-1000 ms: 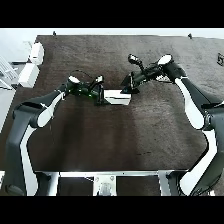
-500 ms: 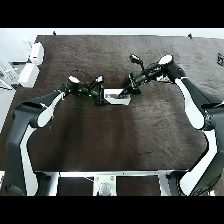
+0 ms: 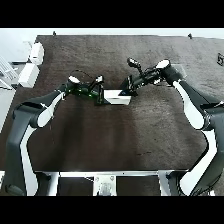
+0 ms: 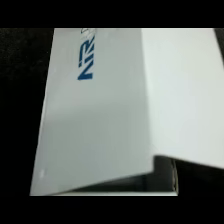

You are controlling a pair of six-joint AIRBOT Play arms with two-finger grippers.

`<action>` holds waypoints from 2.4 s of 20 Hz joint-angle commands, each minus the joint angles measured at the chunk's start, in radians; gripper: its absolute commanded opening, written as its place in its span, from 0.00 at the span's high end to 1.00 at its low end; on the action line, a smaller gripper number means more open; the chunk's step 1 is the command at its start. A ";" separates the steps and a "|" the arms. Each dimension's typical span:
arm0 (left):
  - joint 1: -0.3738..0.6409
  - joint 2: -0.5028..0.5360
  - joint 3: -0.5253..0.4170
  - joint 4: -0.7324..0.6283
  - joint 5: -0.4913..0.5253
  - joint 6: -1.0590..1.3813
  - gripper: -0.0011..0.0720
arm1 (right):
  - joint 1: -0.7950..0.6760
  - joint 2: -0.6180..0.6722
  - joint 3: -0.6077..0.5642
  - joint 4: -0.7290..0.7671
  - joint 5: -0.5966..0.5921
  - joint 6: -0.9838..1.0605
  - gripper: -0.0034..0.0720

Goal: Fold the box and place the chain.

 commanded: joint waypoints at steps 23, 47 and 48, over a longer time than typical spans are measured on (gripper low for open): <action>0.001 0.000 0.000 0.000 0.000 0.001 0.60 | 0.006 0.000 -0.003 0.016 -0.078 -0.034 0.43; 0.001 0.000 0.000 0.000 0.000 0.001 0.60 | 0.042 0.036 -0.038 -0.060 -0.183 -0.084 0.43; 0.001 0.000 0.000 0.000 0.000 0.001 0.60 | 0.043 0.036 -0.038 -0.063 -0.194 -0.084 0.43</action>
